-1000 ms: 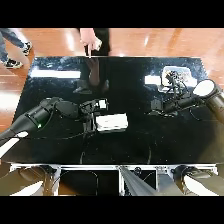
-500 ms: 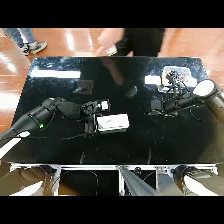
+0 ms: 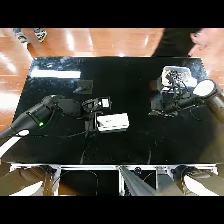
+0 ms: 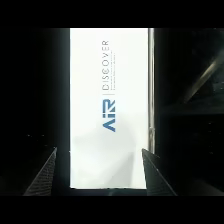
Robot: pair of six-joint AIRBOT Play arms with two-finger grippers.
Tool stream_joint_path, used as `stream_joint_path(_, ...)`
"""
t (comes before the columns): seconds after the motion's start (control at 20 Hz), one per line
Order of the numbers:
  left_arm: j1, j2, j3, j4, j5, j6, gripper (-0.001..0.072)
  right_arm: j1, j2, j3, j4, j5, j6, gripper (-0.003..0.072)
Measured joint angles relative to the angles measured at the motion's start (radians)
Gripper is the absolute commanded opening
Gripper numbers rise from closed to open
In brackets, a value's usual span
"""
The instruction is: Fold the box and place the chain.
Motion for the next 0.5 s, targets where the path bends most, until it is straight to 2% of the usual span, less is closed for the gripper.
stream_joint_path(0.5, 0.000, -0.002, 0.001, 0.001, 0.010, -0.014, 0.0614, 0.000, 0.000, 0.000, 0.000, 0.000, -0.001, 0.0033)
